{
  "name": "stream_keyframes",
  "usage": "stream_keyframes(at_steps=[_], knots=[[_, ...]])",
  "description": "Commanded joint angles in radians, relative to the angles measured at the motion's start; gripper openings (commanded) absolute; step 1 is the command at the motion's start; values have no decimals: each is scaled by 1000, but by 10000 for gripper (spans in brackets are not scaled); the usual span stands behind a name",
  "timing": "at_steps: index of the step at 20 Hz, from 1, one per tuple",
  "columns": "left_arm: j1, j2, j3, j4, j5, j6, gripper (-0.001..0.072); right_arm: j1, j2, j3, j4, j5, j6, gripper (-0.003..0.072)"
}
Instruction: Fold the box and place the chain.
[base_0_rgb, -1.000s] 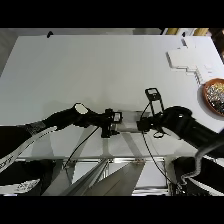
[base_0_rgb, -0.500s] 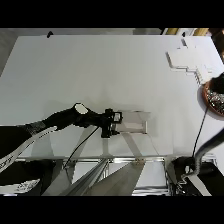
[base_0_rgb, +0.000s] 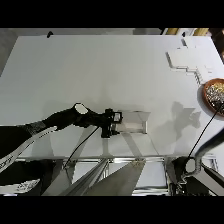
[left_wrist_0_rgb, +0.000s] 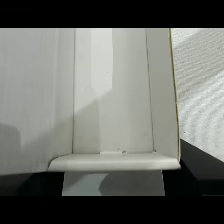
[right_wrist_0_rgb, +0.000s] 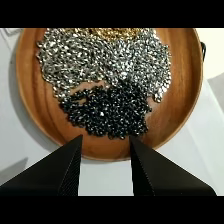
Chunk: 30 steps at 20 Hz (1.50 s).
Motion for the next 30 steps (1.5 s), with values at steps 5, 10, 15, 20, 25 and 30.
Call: stream_keyframes(at_steps=[5,10,15,20,25,30], knots=[[1,0,0,0,0,0,253,-96,-254,1,29,-15,-167,258],[1,0,0,0,0,0,253,-96,-318,1,160,-20,-357,172],[1,0,0,0,0,0,253,-98,-328,1,156,-69,-357,183],[1,0,0,0,0,0,253,-98,-349,1,152,-67,-356,187],[1,0,0,0,0,0,253,-98,-385,1,136,-52,-325,198],[1,0,0,0,0,0,253,-93,-365,2,109,3,-288,18]])
